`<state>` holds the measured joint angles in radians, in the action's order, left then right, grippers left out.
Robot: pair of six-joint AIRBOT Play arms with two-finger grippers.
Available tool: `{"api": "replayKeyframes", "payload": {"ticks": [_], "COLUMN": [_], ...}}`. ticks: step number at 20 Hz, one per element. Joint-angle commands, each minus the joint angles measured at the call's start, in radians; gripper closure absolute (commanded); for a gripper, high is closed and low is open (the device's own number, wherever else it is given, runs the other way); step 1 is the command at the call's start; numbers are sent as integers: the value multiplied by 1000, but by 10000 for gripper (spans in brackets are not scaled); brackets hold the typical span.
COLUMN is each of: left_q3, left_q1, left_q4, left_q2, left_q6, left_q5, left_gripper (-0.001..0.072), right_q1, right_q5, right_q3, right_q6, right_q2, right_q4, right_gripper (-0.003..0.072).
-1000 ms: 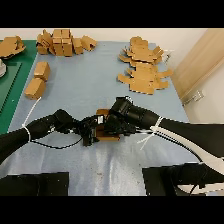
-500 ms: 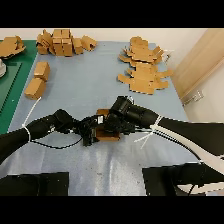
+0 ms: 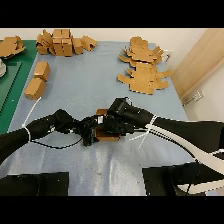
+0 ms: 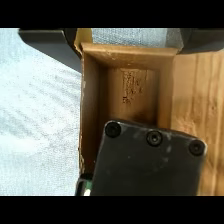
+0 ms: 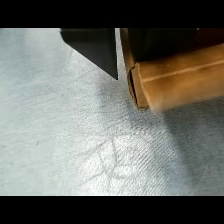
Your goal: Fold the box.
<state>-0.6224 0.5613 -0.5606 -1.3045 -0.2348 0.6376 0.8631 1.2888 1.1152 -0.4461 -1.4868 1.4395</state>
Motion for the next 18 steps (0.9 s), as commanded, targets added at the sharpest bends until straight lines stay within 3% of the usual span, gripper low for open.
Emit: {"api": "replayKeyframes", "payload": {"ticks": [1,3,4,8,10,13,17,18], "left_q3": [0,0,0,0,0,0,0,0], "left_q1": [0,0,0,0,0,0,0,0], "left_q4": [0,0,0,0,0,0,0,0], "left_q2": [-1,-1,-1,-1,-1,-1,-1,-1], "left_q6": [0,0,0,0,0,0,0,0], "left_q5": [0,0,0,0,0,0,0,0], "left_gripper": [184,184,184,184,184,184,184,184], "right_q1": [-3,-3,-3,-2,-2,0,0,-1], "right_q5": [-8,-10,-10,-34,-35,-35,-31,-30], "right_q3": [1,1,1,1,1,1,1,1], "right_q6": [-8,-8,-10,-23,-38,-53,-79,-79], "right_q2": [-2,-2,-3,-4,-4,-4,-3,-3], "right_q4": [-8,-23,-36,-24,-16,1,8,8], "right_gripper": [487,497,546,547,647,683,681,550]}}
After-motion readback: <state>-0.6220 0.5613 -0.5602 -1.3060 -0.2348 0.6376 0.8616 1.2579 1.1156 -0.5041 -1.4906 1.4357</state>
